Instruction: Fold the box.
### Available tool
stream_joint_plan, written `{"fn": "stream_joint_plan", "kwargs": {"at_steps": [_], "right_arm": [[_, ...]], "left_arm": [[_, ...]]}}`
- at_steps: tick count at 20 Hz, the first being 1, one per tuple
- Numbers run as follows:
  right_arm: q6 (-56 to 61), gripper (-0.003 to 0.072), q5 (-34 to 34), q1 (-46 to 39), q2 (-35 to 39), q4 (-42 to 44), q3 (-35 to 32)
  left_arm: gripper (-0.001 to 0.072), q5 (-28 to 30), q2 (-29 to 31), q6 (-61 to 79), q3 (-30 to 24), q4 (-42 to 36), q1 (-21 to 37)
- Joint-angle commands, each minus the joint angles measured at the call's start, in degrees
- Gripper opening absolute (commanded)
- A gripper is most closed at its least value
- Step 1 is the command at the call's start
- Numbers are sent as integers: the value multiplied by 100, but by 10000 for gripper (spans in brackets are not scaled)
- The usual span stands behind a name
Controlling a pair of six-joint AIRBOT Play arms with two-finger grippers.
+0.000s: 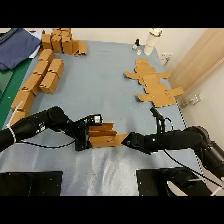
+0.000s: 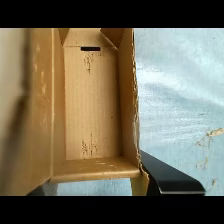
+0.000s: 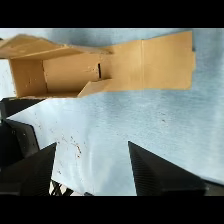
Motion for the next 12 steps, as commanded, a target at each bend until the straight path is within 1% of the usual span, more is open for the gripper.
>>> {"fn": "stream_joint_plan", "kwargs": {"at_steps": [1, 5, 7, 8, 11, 12], "right_arm": [[72, 688, 208, 4, -249, 48, 4], [72, 688, 352, 4, -264, 48, 4], [72, 688, 356, 4, -264, 46, 4], [74, 688, 358, 4, -264, 48, 4], [72, 688, 367, 4, -267, 50, 4], [70, 688, 391, 4, -267, 44, 4]], "left_arm": [[474, -4, 13, 208, -83, -195, 37], [474, 212, 11, 289, -85, -236, 35], [474, 256, 13, 839, -92, -350, 24], [474, 422, 13, 920, -101, -437, -24], [474, 1178, 31, 922, -247, -452, -372], [474, 1325, 31, 914, -321, -457, -468]]}}
